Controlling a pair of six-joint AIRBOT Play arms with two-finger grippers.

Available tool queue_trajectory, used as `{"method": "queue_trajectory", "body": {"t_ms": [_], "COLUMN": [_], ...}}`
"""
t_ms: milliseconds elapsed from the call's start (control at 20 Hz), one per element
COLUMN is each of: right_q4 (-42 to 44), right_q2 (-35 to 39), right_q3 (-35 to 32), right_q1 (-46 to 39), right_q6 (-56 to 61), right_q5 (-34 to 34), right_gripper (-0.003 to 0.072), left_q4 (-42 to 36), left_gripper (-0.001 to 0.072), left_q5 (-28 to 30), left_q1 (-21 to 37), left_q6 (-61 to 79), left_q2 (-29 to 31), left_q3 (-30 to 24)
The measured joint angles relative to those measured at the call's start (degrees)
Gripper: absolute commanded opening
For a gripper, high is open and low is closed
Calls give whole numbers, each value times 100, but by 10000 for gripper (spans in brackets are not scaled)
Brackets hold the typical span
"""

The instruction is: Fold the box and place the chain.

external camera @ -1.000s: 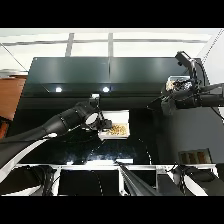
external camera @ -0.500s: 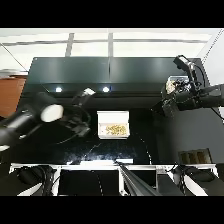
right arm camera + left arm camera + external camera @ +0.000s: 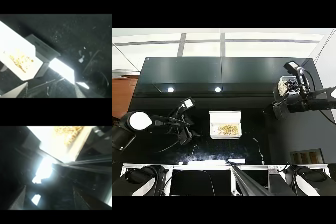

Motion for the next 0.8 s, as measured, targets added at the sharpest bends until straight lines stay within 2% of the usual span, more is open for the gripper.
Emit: {"method": "queue_trajectory", "body": {"t_ms": [100,150,350,400,600,800], "right_q4": [0,0,22,20,20,22], "right_q2": [0,0,0,0,0,0], "right_q3": [-63,-81,-122,-125,-131,-131], "right_q1": [0,0,0,0,0,0], "right_q6": [15,22,160,212,315,341], "right_q5": [-22,-33,-33,-22,-37,-105], "right_gripper": [714,714,714,714,714,714], "left_q4": [-216,-354,-638,-675,-811,-1051], "left_gripper": [617,617,631,711,711,706], "left_q5": [278,393,643,717,929,1047], "left_q1": [13,-24,-201,-223,-278,-293], "left_q6": [691,1008,1742,1821,2074,2929], "left_q2": [-120,-227,-544,-579,-673,-894], "left_q3": [-125,-164,-236,-245,-260,-264]}}
